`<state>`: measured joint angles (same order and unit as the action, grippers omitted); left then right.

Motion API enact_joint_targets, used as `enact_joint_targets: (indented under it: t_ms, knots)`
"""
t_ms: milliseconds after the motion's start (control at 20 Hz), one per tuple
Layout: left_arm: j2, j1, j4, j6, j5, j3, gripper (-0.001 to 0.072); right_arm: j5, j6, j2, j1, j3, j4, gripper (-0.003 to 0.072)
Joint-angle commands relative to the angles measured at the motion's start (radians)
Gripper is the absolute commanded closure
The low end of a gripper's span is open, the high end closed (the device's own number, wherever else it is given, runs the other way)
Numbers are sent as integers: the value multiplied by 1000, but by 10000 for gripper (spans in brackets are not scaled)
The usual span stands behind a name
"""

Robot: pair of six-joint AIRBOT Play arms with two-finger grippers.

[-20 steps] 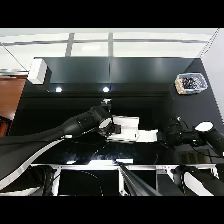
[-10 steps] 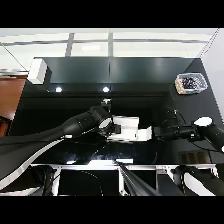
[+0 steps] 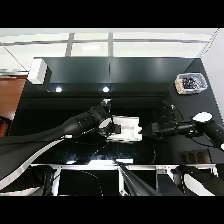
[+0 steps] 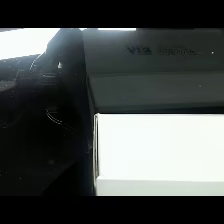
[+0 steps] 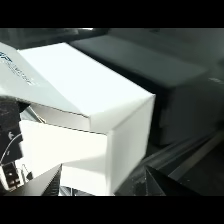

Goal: Fold the box and place the chain.

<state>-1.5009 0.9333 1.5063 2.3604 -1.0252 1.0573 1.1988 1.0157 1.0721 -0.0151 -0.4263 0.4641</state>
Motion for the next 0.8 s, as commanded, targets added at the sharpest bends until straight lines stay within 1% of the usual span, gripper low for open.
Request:
enact_joint_targets:
  t_ms: [0, 50, 150, 200, 350, 450, 550, 600, 750]
  knots:
    - [1, -1, 1, 0, 0, 0, 686, -161, 143, 1, -174, -46, 54, 88]
    - [1, -1, 1, 0, 0, 0, 686, -211, 222, 0, -233, -76, 124, 123]
    - [1, -1, 1, 0, 1, 0, 686, -287, 419, 1, -344, -133, 302, 127]
    - [1, -1, 1, 0, 1, 0, 686, -304, 496, 3, -394, -155, 364, 127]
    - [1, -1, 1, 0, 0, 0, 686, -307, 679, 13, -508, -218, 499, 128]
    - [1, 0, 1, 0, 0, 0, 686, -296, 807, 13, -554, -256, 605, 129]
    - [1, -1, 1, 0, 0, 0, 686, -255, 900, 14, -580, -285, 665, 130]
    - [1, 0, 1, 0, 0, 0, 686, -242, 913, 14, -590, -296, 676, 241]
    - [1, 0, 0, 0, 0, 0, 686, -224, 1002, 29, -598, -317, 699, 242]
